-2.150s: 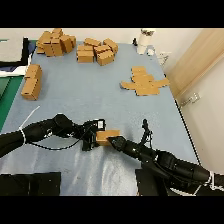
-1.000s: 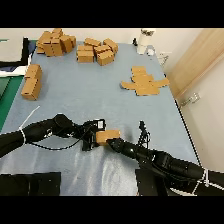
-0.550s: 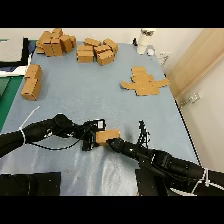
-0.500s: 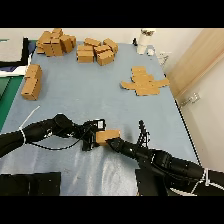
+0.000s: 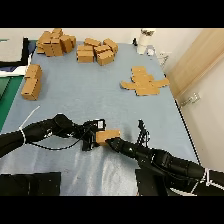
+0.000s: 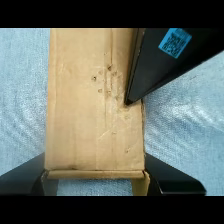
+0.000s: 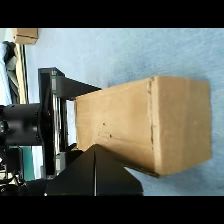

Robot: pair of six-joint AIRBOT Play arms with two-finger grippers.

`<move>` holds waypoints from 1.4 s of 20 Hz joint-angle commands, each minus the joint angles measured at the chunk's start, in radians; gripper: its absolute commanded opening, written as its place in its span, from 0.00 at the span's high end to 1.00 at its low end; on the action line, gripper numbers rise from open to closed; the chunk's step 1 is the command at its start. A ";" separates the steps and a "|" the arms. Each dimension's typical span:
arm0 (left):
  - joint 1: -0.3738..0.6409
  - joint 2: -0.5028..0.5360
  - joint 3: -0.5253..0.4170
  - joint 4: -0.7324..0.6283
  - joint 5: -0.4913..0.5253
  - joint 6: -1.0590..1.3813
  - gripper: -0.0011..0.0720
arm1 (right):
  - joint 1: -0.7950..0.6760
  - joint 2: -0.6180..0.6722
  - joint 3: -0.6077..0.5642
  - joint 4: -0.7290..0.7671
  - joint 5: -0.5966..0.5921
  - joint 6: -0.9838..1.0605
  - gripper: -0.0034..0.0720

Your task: Fold the box.

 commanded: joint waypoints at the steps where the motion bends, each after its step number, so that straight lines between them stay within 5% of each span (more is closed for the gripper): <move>1: 0.000 0.000 0.001 0.000 0.000 0.000 0.27 | 0.000 0.036 0.006 -0.011 0.009 -0.004 0.95; 7: 0.000 0.000 0.001 0.000 0.000 0.000 0.27 | -0.018 0.206 0.006 -0.033 -0.169 -0.035 0.95; 12: 0.000 0.000 0.001 0.000 0.000 0.000 0.27 | -0.089 0.288 0.108 -0.195 -0.621 -0.071 0.95; 28: 0.000 0.000 0.001 0.000 0.000 0.000 0.27 | -0.012 0.076 0.117 -0.112 -0.268 -0.044 0.95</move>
